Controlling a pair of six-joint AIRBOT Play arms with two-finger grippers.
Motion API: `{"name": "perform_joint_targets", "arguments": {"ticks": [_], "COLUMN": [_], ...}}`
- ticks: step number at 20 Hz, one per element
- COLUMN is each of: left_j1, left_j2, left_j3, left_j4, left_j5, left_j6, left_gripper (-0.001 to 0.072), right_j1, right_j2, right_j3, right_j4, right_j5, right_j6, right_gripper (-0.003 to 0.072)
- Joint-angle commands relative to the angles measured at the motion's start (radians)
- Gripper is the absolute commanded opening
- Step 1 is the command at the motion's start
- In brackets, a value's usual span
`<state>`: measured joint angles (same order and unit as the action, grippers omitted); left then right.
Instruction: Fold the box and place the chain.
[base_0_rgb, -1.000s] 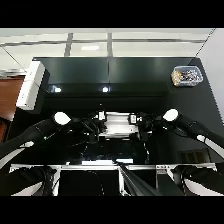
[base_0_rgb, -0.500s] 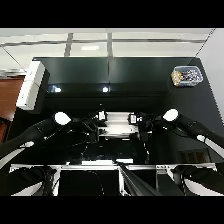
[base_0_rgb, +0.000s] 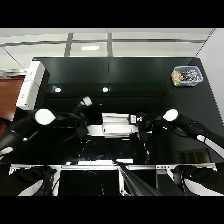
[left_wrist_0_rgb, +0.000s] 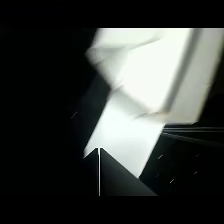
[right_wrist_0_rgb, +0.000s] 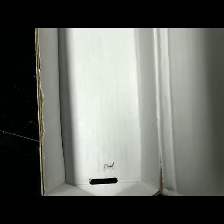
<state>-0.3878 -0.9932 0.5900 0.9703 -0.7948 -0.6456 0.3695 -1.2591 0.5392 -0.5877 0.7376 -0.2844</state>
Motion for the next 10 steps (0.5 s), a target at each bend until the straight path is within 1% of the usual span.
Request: {"name": "perform_joint_targets", "arguments": {"ticks": [1, 3, 4, 6, 8, 10], "left_j1": [0.175, 0.280, 0.328, 0.404, 0.417, 0.377], "left_j2": [0.070, 0.033, 0.008, -0.050, -0.129, -0.208], "left_j3": [0.005, 0.000, -0.013, -0.055, -0.087, -0.091], "left_j4": [0.170, 0.127, 0.063, -0.117, -0.254, -0.332], "left_j5": [-0.164, -0.275, -0.311, -0.324, -0.317, -0.307], "left_j6": [-0.540, -0.743, -0.773, -0.730, -0.655, -0.609], "left_gripper": [0.0027, 0.0028, 0.0028, 0.0028, 0.0027, 0.0027], "right_j1": [0.000, 0.000, 0.000, 0.000, 0.000, 0.000], "right_j2": [-0.001, -0.001, -0.001, -0.001, -0.001, -0.001], "right_j3": [0.000, 0.000, 0.000, 0.000, 0.000, 0.000], "right_j4": [0.000, 0.000, 0.000, 0.000, 0.000, 0.000], "right_j5": [0.000, 0.000, 0.000, 0.000, 0.000, 0.000], "right_j6": [0.000, 0.000, 0.000, 0.000, 0.000, 0.000], "right_gripper": [0.0242, 0.0242, 0.0242, 0.0242, 0.0242, 0.0242]}}
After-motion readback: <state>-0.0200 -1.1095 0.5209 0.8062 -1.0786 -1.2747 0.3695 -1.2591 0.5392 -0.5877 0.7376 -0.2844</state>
